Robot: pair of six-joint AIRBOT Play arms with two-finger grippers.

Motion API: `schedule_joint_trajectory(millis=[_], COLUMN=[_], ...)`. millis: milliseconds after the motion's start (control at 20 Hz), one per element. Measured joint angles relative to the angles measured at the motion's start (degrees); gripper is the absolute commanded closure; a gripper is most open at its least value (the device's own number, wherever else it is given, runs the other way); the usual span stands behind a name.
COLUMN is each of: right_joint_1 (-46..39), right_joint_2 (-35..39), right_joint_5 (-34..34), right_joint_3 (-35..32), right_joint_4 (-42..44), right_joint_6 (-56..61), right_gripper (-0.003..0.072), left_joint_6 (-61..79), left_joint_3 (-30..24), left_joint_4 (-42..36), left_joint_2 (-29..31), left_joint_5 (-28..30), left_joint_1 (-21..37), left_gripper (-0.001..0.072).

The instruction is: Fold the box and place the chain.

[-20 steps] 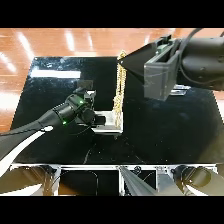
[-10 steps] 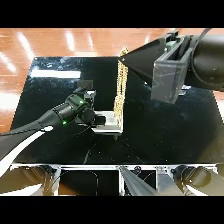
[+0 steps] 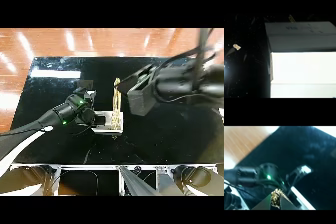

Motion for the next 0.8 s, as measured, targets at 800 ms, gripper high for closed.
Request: schedule_joint_trajectory(millis=[800], right_joint_1=[0.0], right_joint_2=[-9.0], right_joint_5=[-0.2], right_joint_3=[-13.6], right_joint_4=[2.1], right_joint_6=[2.2], right_gripper=[0.0658], left_joint_6=[0.0], left_joint_3=[0.0], left_joint_4=[0.0], left_joint_2=[0.0], left_joint_5=[0.0], left_joint_1=[0.0], left_gripper=[0.0688])
